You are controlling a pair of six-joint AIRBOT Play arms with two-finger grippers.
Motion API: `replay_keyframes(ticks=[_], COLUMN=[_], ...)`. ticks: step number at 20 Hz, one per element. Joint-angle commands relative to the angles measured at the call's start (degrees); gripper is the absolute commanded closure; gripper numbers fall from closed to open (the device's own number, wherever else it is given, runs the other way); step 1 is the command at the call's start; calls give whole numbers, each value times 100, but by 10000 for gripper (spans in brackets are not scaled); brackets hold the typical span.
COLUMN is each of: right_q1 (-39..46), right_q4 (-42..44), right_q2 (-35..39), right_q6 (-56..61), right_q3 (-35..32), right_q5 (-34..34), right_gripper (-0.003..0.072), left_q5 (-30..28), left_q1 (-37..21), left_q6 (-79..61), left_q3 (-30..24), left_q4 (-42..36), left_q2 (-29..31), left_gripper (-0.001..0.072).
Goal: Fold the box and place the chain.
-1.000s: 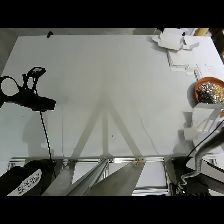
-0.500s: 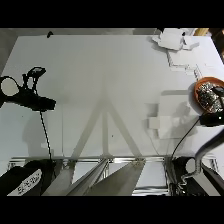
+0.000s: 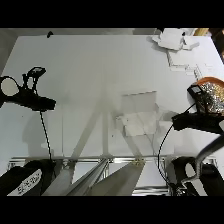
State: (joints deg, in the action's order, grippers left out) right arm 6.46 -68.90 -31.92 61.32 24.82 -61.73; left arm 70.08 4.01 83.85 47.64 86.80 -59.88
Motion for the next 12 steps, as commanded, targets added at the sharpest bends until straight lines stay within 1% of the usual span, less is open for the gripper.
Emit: replay_keyframes(ticks=[1,3,4,5,6,7,8,11,12], right_q1=[-529,-592,-592,-590,-590,-592,-592,-592,-592], right_q4=[76,83,79,79,81,81,83,85,83], right_q2=[173,173,173,173,173,173,173,173,173], right_q6=[339,339,341,341,341,341,341,341,341], right_q3=[-55,-55,-55,-55,-55,-55,-55,-55,-55], right_q5=[87,50,20,-31,-63,-81,-85,-140,-205], right_gripper=[665,665,665,665,665,665,665,665,665], left_q5=[-208,-310,-446,-533,-570,-579,-514,-350,-299], left_q1=[-7,-7,-7,-4,-7,0,15,348,557], left_q6=[0,-278,-501,-748,-1027,-1360,-1718,-3418,-3985], left_q3=[-2,-2,-2,-2,-2,-4,-7,-7,-4], left_q4=[-46,-494,-850,-1309,-1805,-2415,-3018,-4763,-5254], left_q2=[2,-9,-9,-11,-28,-81,-166,-654,-874], left_gripper=[702,701,684,588,429,286,301,290,249])
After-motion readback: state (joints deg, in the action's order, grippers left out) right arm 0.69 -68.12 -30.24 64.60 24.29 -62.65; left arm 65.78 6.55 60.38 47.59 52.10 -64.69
